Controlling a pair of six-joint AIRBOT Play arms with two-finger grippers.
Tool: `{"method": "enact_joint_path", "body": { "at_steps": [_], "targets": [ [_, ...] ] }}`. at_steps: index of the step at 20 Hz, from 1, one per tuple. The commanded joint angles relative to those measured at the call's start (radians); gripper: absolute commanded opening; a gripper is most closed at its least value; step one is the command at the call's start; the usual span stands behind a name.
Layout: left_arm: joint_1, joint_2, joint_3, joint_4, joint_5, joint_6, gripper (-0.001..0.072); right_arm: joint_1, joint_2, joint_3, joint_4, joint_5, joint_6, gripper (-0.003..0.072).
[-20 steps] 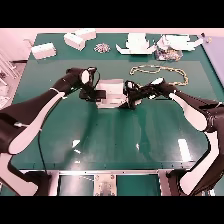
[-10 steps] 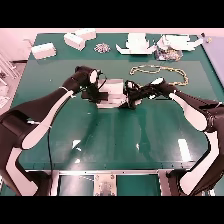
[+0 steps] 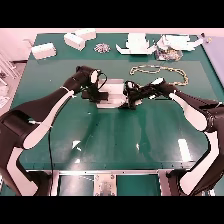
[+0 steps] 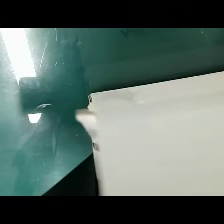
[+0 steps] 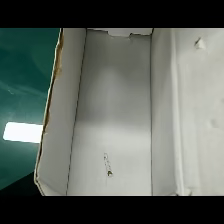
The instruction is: Fold the box and place the chain.
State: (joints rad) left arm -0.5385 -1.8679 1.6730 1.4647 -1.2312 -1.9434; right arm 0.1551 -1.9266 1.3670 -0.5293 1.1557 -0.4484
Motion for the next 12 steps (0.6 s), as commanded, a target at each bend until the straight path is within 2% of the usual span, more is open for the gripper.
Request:
{"method": "enact_joint_path", "body": {
  "at_steps": [1, 2, 3, 4, 5, 9, 12],
  "targets": [
    [0.0, -0.003, 0.0, -0.012, 0.019, 0.005, 0.0063, 0.0, 0.0, 0.0, 0.002, -0.002, -0.001, 0.059],
    [0.001, -0.001, 0.002, -0.013, 0.018, 0.005, 0.039, 0.0, 0.0, 0.0, 0.002, -0.002, -0.001, 0.059],
    [0.0, -0.001, 0.01, -0.014, 0.014, 0.006, 0.0602, 0.0, 0.0, 0.0, 0.002, -0.002, -0.001, 0.059],
    [0.001, 0.002, 0.014, -0.014, 0.014, 0.007, 0.0519, 0.0, 0.0, 0.0, 0.002, -0.002, -0.001, 0.0589],
    [0.002, 0.006, 0.016, -0.015, 0.014, 0.007, 0.0502, 0.0, 0.0, 0.0, 0.002, -0.002, -0.001, 0.059],
    [0.002, 0.007, 0.05, -0.019, -0.012, 0.014, 0.0502, 0.0, 0.0, 0.0, 0.002, -0.002, -0.001, 0.059],
    [0.002, 0.008, 0.107, -0.029, -0.068, 0.027, 0.0503, 0.0, 0.0, 0.0, 0.002, -0.002, -0.001, 0.059]
  ]
}}
